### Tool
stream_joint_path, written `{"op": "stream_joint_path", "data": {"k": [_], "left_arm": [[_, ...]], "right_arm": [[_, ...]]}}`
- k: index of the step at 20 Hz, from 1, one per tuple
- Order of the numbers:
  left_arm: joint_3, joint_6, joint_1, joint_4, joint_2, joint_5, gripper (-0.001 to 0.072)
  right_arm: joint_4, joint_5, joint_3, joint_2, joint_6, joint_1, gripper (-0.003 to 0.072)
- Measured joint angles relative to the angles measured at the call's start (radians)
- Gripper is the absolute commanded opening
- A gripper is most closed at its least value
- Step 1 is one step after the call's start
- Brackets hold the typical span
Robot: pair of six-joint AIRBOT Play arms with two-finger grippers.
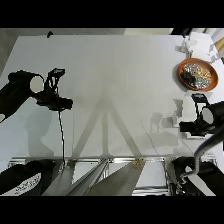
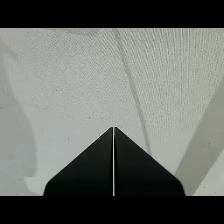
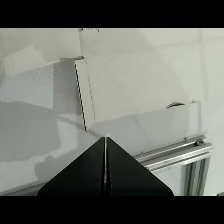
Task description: Fold the box and place the chain.
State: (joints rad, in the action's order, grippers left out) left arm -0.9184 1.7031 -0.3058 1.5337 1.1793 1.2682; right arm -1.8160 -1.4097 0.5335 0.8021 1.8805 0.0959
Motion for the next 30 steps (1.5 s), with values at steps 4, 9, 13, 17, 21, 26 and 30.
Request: {"op": "stream_joint_path", "data": {"k": [4,9,13,17,21,26,30], "left_arm": [[0.0,0.0,0.0,0.0,0.0,0.0,0.0011],[0.0,0.0,0.0,0.0,0.0,0.0,0.0011],[0.0,0.0,0.0,0.0,0.0,0.0,0.0011],[0.0,0.0,0.0,-0.003,0.0,0.0,0.0011],[0.0,0.0,0.0,-0.003,0.0,0.0,0.0011],[0.0,0.0,0.0,-0.004,0.0,0.0,0.0011],[0.0,0.0,0.0,-0.004,0.0,0.0,0.0011]], "right_arm": [[0.003,0.011,0.001,0.0,-0.011,0.0,0.0007],[0.006,0.019,0.109,0.002,-0.179,-0.159,0.0006],[0.017,0.021,0.26,0.019,-0.359,-0.439,0.0024],[0.056,0.036,0.354,0.128,-0.47,-0.624,0.0605],[0.039,0.021,0.422,0.281,-0.546,-0.726,0.0605],[0.013,0.057,0.493,0.435,-0.674,-0.847,0.0606],[0.017,0.166,0.516,0.517,-0.775,-0.913,0.0606]]}}
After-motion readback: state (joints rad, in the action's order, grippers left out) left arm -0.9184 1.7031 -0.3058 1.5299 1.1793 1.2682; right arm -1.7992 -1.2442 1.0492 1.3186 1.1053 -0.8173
